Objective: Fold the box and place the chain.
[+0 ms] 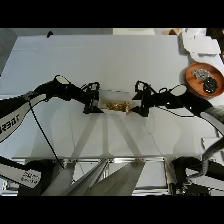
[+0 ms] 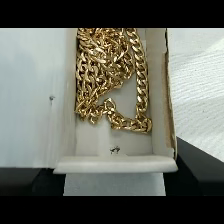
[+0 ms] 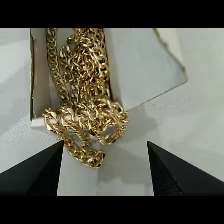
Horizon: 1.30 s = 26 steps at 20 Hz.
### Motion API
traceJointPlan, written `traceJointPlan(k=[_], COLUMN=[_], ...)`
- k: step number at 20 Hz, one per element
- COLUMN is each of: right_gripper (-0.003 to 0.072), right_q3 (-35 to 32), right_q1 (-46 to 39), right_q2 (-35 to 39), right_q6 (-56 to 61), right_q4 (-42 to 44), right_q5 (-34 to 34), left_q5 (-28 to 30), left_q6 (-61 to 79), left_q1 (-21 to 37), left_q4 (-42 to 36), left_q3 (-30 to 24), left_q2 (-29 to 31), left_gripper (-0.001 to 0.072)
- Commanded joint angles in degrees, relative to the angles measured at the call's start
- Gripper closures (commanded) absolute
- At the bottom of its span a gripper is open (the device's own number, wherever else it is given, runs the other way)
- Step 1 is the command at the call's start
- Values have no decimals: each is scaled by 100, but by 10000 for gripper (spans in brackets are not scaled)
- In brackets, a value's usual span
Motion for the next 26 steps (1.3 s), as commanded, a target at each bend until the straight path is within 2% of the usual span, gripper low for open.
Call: traceJointPlan(k=[1,3,4,12,14,16,19,26], right_gripper=[111,122,162,184,387,440,657,670], right_q3=[-26,-26,-26,-26,-26,-26,-26,-24], right_q1=[7,7,7,7,7,7,7,7], right_q2=[-348,-365,-365,-365,-365,-365,-365,-302], right_q6=[-590,-815,-916,-1550,-1547,-1547,-1547,-1541], right_q4=[319,321,332,896,879,868,850,730], right_q5=[7,7,7,-63,-63,-109,-236,-522], left_q5=[2,2,2,2,2,2,2,2], left_q6=[0,0,0,0,0,0,0,0], left_q1=[0,0,0,0,0,0,0,0], left_q4=[2,2,2,2,2,2,2,2], left_q3=[-2,-2,-2,-2,-2,-2,-2,-2], left_q2=[0,0,0,0,0,0,0,0], left_gripper=[432,432,432,432,432,432,432,432])
